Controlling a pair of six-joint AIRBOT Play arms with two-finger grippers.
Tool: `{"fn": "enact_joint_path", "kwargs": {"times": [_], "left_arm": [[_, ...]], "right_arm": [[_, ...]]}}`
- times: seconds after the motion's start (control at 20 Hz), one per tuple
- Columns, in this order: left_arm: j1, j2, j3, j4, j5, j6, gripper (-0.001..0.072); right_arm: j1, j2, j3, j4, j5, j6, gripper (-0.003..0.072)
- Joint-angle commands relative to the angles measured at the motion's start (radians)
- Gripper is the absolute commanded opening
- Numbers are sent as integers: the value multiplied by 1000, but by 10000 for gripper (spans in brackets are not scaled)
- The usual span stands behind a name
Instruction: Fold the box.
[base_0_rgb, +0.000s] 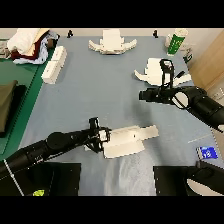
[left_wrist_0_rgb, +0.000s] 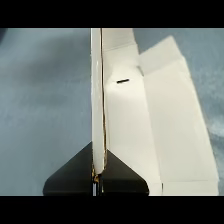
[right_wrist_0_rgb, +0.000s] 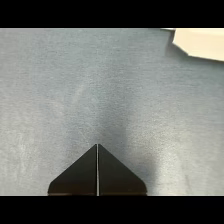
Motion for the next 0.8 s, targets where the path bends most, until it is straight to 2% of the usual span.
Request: {"fn": "enact_joint_path", "kwargs": {"times": [0.0, 0.1, 0.2, 0.5, 0.75], "left_arm": [[154, -3, 74, 11, -255, -64, 13], [240, -30, 86, 74, -404, -80, 13], [274, -61, 86, 103, -473, -71, 13], [278, -158, 129, 123, -506, -64, 14], [278, -175, 142, 122, -520, -49, 14]], "right_arm": [[1, 0, 1, 5, 1, 0, 2], [1, 0, 1, 5, 0, 0, 3], [1, 0, 1, 5, 0, 0, 2], [1, 0, 1, 5, 0, 0, 2], [1, 0, 1, 5, 0, 0, 2]]}}
